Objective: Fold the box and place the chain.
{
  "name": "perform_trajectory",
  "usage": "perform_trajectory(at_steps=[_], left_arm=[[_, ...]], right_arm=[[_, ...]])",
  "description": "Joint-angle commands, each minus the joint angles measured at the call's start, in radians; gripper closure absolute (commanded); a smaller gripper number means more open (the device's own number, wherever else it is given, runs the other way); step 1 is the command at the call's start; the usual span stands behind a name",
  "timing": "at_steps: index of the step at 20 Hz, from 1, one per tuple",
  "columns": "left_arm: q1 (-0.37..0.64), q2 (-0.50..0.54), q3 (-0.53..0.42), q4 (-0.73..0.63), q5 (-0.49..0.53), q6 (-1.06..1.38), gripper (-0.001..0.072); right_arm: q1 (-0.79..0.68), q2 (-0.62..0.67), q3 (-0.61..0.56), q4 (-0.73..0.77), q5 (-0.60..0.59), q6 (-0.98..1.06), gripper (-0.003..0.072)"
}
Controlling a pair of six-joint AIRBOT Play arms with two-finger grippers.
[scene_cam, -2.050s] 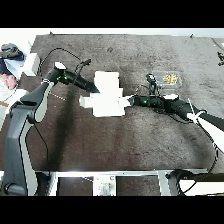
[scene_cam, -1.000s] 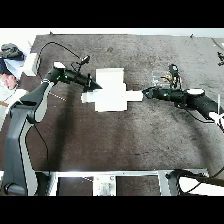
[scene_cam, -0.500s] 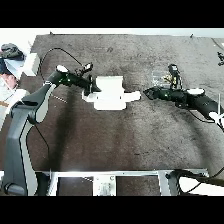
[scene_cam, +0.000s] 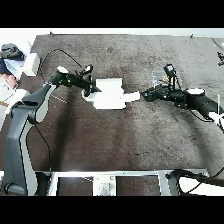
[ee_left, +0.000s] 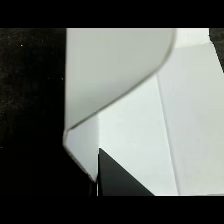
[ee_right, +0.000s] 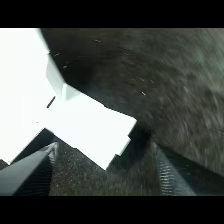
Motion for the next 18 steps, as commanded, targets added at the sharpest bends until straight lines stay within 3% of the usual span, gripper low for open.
perform_trajectory(at_steps=[1,9,12,18], left_arm=[[-0.001,-0.001,-0.002,0.008,-0.002,0.005,0.0697],[-0.001,-0.001,-0.002,0.006,-0.002,0.005,0.0697],[-0.001,-0.001,-0.002,0.006,-0.002,0.005,0.0697],[-0.001,-0.001,-0.002,0.006,-0.002,0.005,0.0697]], right_arm=[[0.044,-0.002,0.001,0.029,-0.011,-0.251,-0.001],[0.22,-0.099,0.007,0.029,0.004,-0.545,-0.0008],[0.227,-0.151,0.048,0.021,0.101,-0.561,-0.0007],[0.298,-0.187,0.082,-0.154,0.088,-0.538,-0.0009]])
